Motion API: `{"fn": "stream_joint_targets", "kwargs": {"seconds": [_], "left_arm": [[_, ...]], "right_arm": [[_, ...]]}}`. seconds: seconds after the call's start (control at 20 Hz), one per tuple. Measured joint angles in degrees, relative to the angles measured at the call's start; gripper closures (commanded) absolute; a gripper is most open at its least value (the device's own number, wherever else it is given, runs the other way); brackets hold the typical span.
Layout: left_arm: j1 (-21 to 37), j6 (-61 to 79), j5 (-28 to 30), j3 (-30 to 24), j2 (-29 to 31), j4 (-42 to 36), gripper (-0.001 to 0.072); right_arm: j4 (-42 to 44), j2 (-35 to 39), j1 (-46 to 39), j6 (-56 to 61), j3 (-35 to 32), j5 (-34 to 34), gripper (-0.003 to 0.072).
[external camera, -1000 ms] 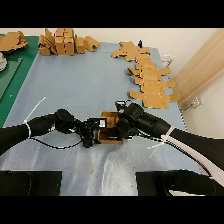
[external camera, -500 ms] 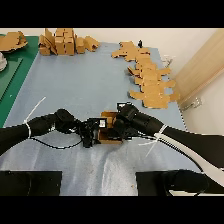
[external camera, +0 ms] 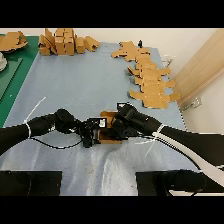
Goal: Fold the box.
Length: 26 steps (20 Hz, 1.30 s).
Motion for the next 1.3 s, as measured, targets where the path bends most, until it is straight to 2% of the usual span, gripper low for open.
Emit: {"fn": "stream_joint_targets", "kwargs": {"seconds": [0.05,0.15,0.2,0.4,0.7,0.85,1.0,1.05,1.1,1.3], "left_arm": [[0.0,0.0,0.0,0.0,0.0,0.0,0.0184],[0.0,0.2,0.0,0.0,0.0,0.0,0.0184],[0.0,0.2,0.0,0.0,0.0,0.0,0.0184],[0.0,0.3,0.0,0.0,0.0,0.0,0.0184],[0.0,0.2,0.0,0.0,0.0,0.0,0.0184],[0.0,0.1,0.0,0.0,0.0,0.0,0.0184],[0.0,0.1,0.0,0.0,0.0,0.0,0.0184],[0.0,0.1,0.0,0.0,0.0,0.0,0.0184],[0.0,0.1,0.0,0.0,0.0,0.0,0.0184],[0.0,0.1,0.0,0.0,0.0,0.0,0.0184]], "right_arm": [[0.0,0.0,0.0,-0.2,0.0,0.1,0.0670],[-0.1,-0.1,0.1,-1.2,0.0,0.0,0.0366],[-0.2,0.0,0.0,-1.4,0.0,-0.4,0.0313],[0.8,1.1,0.1,-1.5,0.0,0.7,0.0308],[-0.9,5.8,0.1,-0.8,0.0,-1.0,0.0308],[-4.2,9.0,0.0,0.0,0.0,-2.8,0.0309],[-5.7,13.0,-0.1,0.3,0.0,-1.4,0.0403],[-5.7,14.3,-0.2,0.2,0.0,-0.3,0.0575],[-5.5,15.5,-0.5,-0.1,-0.1,0.7,0.0683],[-1.2,20.6,-5.8,-4.5,-3.9,3.1,0.0684]]}}
